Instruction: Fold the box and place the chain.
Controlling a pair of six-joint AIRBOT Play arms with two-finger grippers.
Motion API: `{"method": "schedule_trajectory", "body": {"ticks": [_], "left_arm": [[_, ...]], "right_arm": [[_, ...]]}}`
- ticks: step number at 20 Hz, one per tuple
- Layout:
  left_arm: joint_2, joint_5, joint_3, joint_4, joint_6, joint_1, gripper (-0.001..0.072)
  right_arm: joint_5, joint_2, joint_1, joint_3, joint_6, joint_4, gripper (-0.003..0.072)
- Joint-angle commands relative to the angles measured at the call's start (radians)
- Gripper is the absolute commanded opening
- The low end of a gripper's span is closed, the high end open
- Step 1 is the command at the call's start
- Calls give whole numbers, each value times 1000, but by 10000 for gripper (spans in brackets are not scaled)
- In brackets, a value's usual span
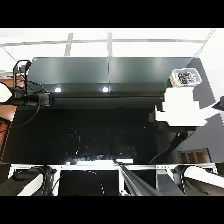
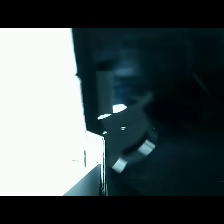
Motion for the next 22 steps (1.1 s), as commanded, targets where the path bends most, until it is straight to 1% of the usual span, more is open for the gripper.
{"method": "schedule_trajectory", "body": {"ticks": [1,3,5,6,8,10,12,13,14,15,17,19,20,22], "left_arm": [[-4,0,0,-27,0,-2,713],[-11,10,-6,-69,3,-2,714],[-23,57,-30,-154,39,-2,713],[-36,80,-42,-225,70,-2,713],[-90,90,-51,-423,176,-2,714],[-171,86,-50,-689,352,-2,713],[-263,53,-50,-946,517,-2,713],[-315,27,-50,-1045,578,-4,713],[-362,5,-50,-1101,621,-9,714],[-413,-15,-47,-1122,653,-23,714],[-500,-60,-31,-1118,705,-55,713],[-580,-147,-4,-1146,789,-82,713],[-619,-206,19,-1142,834,-92,713],[-678,-291,56,-1141,900,-102,712]], "right_arm": [[-13,234,14,-281,-77,323,17],[-58,381,69,-462,-122,531,16],[-160,497,211,-614,-158,713,16],[-229,526,301,-661,-159,743,16],[-391,536,507,-718,-158,751,16],[-562,536,710,-744,-158,754,16],[-708,535,888,-747,-158,754,17],[-762,534,951,-747,-158,753,17],[-801,529,1001,-747,-157,754,17],[-819,524,1032,-747,-157,754,17],[-824,513,1052,-747,-149,754,17],[-823,511,1052,-747,-147,754,17],[-823,511,1052,-747,-147,754,17],[-821,510,1052,-747,-147,754,17]]}}
